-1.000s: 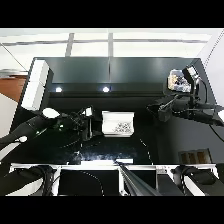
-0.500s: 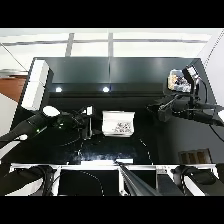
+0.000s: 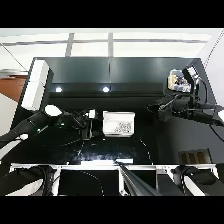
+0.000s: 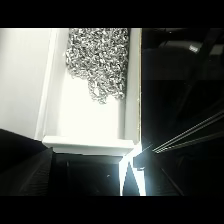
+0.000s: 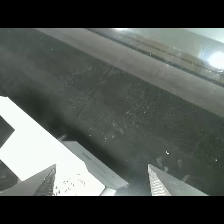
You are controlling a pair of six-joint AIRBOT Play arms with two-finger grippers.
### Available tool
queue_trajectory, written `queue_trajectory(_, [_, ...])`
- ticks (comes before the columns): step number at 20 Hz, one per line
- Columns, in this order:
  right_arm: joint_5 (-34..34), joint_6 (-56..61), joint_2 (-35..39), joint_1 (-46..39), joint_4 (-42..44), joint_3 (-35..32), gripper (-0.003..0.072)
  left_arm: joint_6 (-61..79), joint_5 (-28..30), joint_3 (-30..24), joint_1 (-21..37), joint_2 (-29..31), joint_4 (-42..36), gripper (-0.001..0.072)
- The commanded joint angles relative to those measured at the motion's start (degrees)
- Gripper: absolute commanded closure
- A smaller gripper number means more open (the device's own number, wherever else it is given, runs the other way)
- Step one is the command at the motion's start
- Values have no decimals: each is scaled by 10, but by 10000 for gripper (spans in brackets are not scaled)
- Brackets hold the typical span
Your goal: Fold the box and place the chain.
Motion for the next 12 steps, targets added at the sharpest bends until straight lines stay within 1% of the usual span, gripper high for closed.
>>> queue_trajectory(1, [0, 0, 0, 0, 0, 0, -11, 0, -6, 1, -12, 0, 4, 16])
queue_trajectory(5, [0, 0, 0, 0, 0, 0, -11, 0, -30, 1, -12, 0, 8, 24])
queue_trajectory(8, [0, 0, 0, 0, 0, 0, -11, -9, -8, 2, -5, 0, 3, 18])
queue_trajectory(10, [0, 0, 0, 0, 0, 0, -11, -35, -5, 5, 5, 0, 0, 18])
queue_trajectory(12, [-1, 0, 0, 0, 0, 0, -11, -51, -4, 10, 5, 0, 14, 18])
